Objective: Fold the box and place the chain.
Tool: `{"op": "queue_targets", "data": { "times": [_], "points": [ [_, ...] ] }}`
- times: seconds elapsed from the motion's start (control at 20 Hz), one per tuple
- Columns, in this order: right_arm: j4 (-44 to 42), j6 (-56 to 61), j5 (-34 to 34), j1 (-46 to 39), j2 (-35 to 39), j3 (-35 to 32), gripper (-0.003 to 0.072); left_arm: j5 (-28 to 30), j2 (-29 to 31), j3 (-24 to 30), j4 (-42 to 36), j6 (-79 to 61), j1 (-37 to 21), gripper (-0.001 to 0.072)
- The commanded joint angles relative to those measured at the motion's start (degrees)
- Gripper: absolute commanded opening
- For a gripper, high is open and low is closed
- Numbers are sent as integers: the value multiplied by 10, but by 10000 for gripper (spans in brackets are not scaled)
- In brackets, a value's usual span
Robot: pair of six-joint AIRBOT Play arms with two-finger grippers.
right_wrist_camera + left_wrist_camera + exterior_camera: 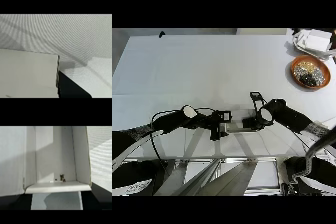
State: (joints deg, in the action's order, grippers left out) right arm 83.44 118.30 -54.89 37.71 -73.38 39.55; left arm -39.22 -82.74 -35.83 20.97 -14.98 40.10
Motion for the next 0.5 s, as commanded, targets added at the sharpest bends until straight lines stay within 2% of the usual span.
{"op": "queue_targets", "data": {
  "times": [0.0, 0.2, 0.35, 0.45],
  "points": [
    [-3, 2, 24, 5, -3, -1, 17, 0, 0, 0, 1, -1, 0, 311],
    [-3, 2, 17, 5, -2, -1, 28, 0, 0, 0, 1, -1, 0, 311],
    [1, -3, 19, 5, 14, 0, 293, 0, 0, 0, 1, -1, 0, 311],
    [4, -3, 21, 5, 24, 0, 300, 0, 0, 0, 1, -1, 0, 311]
  ]
}}
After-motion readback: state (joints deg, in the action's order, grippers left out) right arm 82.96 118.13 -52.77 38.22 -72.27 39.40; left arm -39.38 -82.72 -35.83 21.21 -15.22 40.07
